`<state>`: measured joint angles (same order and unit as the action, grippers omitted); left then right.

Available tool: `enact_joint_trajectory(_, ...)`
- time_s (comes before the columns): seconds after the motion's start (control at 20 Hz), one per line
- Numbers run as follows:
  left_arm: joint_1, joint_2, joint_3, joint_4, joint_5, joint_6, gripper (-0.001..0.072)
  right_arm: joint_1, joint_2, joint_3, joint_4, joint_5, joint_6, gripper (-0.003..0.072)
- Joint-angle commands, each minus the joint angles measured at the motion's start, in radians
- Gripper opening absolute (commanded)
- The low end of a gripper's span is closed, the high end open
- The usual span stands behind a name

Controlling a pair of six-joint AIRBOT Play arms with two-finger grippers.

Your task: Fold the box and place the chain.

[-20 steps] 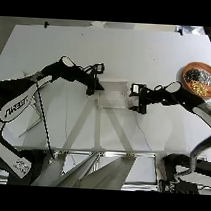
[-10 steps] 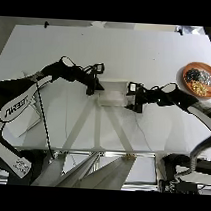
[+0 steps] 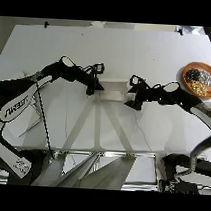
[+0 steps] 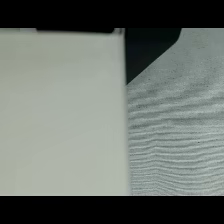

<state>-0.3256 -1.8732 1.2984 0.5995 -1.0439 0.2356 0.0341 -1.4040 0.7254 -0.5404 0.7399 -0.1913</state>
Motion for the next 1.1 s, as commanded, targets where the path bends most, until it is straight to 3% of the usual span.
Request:
enact_joint_trajectory(0.0, 0.000, 0.000, 0.001, 0.000, 0.000, 0.000, 0.0010, -0.028, 0.002, 0.011, 0.006, -0.004, 0.012, 0.0690)
enact_joint_trajectory(0.45, 0.000, 0.000, 0.001, 0.000, 0.000, 0.000, 0.0010, -0.061, -0.027, 0.049, 0.098, 0.008, -0.079, 0.0690)
enact_joint_trajectory(0.65, 0.000, 0.000, 0.001, 0.000, 0.000, 0.000, 0.0010, -0.084, -0.025, 0.049, -0.024, -0.036, 0.012, 0.0690)
enact_joint_trajectory(0.9, 0.000, 0.000, 0.001, 0.000, 0.000, 0.000, 0.0010, -0.108, 0.000, 0.047, -0.171, 0.089, 0.009, 0.0690)
enact_joint_trajectory(1.05, 0.000, 0.000, 0.001, 0.000, 0.000, 0.000, 0.0010, -0.059, -0.001, 0.003, -0.171, 0.078, -0.063, 0.0690)
